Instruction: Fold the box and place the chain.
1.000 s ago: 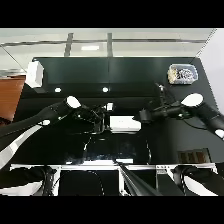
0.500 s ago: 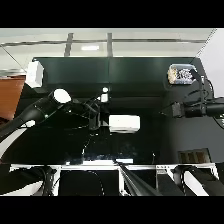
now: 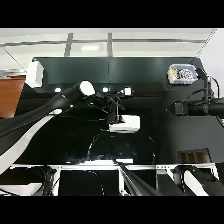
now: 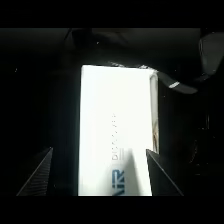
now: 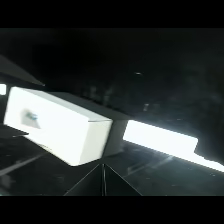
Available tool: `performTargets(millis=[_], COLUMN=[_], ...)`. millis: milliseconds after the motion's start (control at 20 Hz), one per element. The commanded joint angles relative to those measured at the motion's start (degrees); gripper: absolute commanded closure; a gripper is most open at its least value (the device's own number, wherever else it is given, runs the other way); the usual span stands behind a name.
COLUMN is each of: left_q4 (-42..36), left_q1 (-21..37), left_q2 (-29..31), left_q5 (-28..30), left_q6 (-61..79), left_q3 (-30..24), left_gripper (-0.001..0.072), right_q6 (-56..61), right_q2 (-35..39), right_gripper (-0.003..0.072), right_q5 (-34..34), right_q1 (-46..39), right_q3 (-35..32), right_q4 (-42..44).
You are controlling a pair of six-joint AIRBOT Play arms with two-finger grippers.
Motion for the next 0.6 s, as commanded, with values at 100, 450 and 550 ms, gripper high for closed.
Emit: performTargets(millis=[100,450,550], left_q4=[0.0,0.3,3.2], left_q1=[-1.2,-3.0,-3.9], left_q2=[-3.6,-3.6,-3.6], left_q5=[-4.3,-4.7,-4.6], left_q6=[-0.5,-3.0,-4.9], left_q3=[2.1,2.3,2.6], left_gripper=[-0.0004,-0.0004,-0.0004], right_q6=[0.0,0.0,0.0], right_q2=[0.1,0.1,0.1], right_gripper=[0.0670,0.0670,0.0670], right_q5=[-2.6,-3.6,-3.7], right_q1=[-0.1,-0.1,-0.1], right_q3=[0.0,0.0,0.0], right_q4=[-2.3,-2.3,-2.3])
